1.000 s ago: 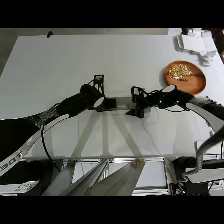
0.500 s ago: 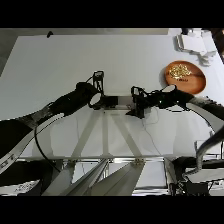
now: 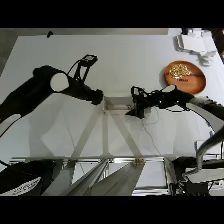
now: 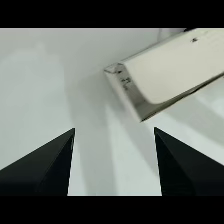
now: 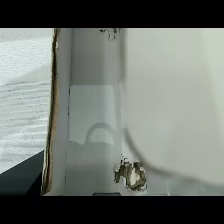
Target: Fold the box and place the chain.
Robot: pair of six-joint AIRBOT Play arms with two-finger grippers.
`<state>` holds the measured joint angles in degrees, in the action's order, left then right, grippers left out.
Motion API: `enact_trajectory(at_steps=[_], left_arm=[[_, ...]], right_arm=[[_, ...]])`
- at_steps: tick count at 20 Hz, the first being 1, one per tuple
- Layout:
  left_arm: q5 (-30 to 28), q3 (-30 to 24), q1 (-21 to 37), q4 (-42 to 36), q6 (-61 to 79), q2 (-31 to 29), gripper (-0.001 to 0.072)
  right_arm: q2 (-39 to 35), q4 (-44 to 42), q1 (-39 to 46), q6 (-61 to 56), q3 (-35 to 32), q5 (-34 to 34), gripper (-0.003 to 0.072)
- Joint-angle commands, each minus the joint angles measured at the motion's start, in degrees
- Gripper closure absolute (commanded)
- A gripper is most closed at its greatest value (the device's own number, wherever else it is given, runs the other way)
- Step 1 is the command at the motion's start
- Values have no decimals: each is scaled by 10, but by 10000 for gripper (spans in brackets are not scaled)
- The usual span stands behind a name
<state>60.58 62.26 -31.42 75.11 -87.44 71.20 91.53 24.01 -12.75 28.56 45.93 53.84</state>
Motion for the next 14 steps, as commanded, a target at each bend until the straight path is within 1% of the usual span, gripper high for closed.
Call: enact_trajectory(at_steps=[1, 4, 5, 6, 7, 8, 11, 14], left_arm=[[-5, -36, 73, -116, 342, -7, 172], [2, -74, 139, -254, 660, 37, 154], [10, -74, 152, -284, 742, 60, 74], [15, -74, 158, -305, 796, 82, 45], [17, -74, 158, -321, 845, 104, 44], [19, -74, 158, -333, 886, 126, -5], [29, -74, 155, -381, 977, 182, 2], [23, -74, 148, -400, 1023, 201, 2]], right_arm=[[0, 0, 0, 0, 0, 0, 143], [0, 0, 0, 0, 0, 0, 143], [0, 0, 0, 0, 0, 0, 143], [0, 0, 0, 0, 0, 0, 143], [0, 0, 0, 0, 0, 0, 143], [0, 0, 0, 0, 0, 0, 143], [0, 0, 0, 0, 0, 0, 143], [0, 0, 0, 0, 0, 0, 143]])
